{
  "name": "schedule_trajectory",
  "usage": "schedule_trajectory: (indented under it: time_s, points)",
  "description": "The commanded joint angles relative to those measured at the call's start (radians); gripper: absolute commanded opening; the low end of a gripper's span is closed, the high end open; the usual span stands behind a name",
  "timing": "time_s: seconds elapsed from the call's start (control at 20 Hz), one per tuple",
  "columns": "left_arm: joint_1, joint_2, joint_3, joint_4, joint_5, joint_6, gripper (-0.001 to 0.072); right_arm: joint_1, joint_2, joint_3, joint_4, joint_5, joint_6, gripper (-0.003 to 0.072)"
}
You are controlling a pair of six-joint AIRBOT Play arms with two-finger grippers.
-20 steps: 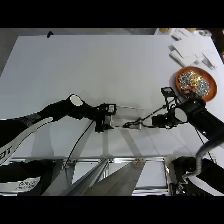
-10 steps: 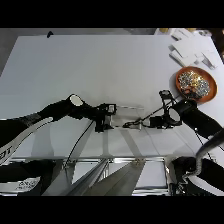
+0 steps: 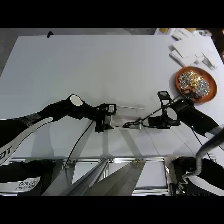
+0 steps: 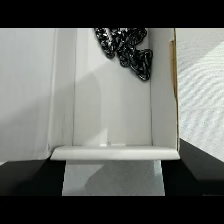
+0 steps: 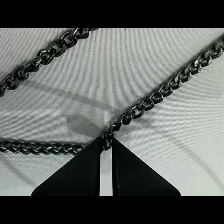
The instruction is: Fold the box and place the chain.
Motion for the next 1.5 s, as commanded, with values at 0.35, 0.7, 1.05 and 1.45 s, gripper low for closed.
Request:
schedule_trajectory:
  time_s: [0.35,0.7,1.05,1.45]
  points:
    - [0.000,0.001,0.000,0.000,0.000,0.000,0.0150,0.002,0.332,0.000,0.129,0.021,-0.096,0.0016]
    - [0.000,0.001,0.000,0.000,0.000,0.000,0.0150,0.077,0.495,0.000,0.491,-0.233,-0.247,0.0016]
    - [0.000,0.001,0.000,0.000,0.000,0.000,0.0150,0.295,0.428,0.000,0.493,-0.437,-0.198,0.0017]
    - [0.000,0.001,0.000,0.000,0.000,0.000,0.0150,0.428,0.266,0.000,0.492,-0.528,-0.185,0.0017]
